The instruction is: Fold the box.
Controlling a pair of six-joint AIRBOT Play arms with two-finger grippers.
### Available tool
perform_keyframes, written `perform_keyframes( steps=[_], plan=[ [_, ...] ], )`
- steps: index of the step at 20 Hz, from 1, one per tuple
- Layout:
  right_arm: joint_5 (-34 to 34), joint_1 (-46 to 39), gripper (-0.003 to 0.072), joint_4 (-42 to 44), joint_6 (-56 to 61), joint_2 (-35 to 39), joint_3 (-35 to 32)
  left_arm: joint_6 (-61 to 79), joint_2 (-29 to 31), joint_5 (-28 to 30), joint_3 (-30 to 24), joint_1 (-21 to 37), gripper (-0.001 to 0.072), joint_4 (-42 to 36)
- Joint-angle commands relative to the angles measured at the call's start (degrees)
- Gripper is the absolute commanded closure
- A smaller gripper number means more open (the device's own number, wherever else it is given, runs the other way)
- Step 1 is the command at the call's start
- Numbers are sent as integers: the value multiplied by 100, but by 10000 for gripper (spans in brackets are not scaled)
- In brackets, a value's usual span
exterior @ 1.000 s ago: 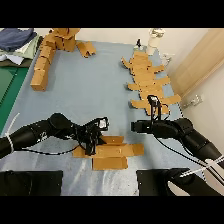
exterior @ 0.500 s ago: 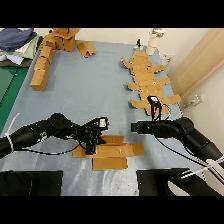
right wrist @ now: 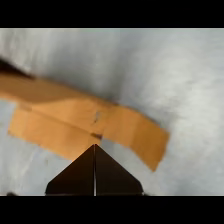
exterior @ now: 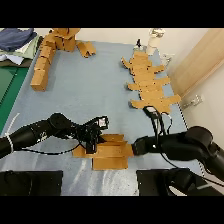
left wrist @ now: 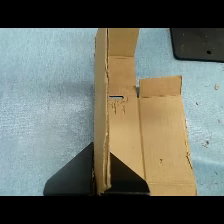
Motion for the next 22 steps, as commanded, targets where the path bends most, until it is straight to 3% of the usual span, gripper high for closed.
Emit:
perform_keyframes(
  steps=[1, 4, 7, 8, 9, 11, 18, 22],
  plan=[
    [-306, 1340, 686, -170, -232, 81, 11, -2, 0, -7, -2, -2, 697, 7],
    [-179, 2806, 686, -916, -420, -328, -46, -2, 0, -9, -2, -2, 697, 4],
    [452, 4328, 682, -1915, -417, -592, -369, -2, 0, -9, -2, -2, 697, 4],
    [592, 4642, 571, -2306, -411, -675, -490, -2, 0, -7, -2, -2, 696, 7],
    [654, 4850, 347, -2583, -343, -789, -592, -2, 0, -4, -2, -2, 696, 7],
    [688, 4918, 224, -2686, -330, -1064, -699, 0, 0, -7, -2, -2, 697, 7],
    [1303, 4913, 205, -3591, -345, -2116, -719, -2, 0, -17, -2, -4, 697, 7],
    [1414, 4913, 205, -4212, 308, -2264, -710, -2, 0, -13, -2, -4, 696, 4]
  ],
)
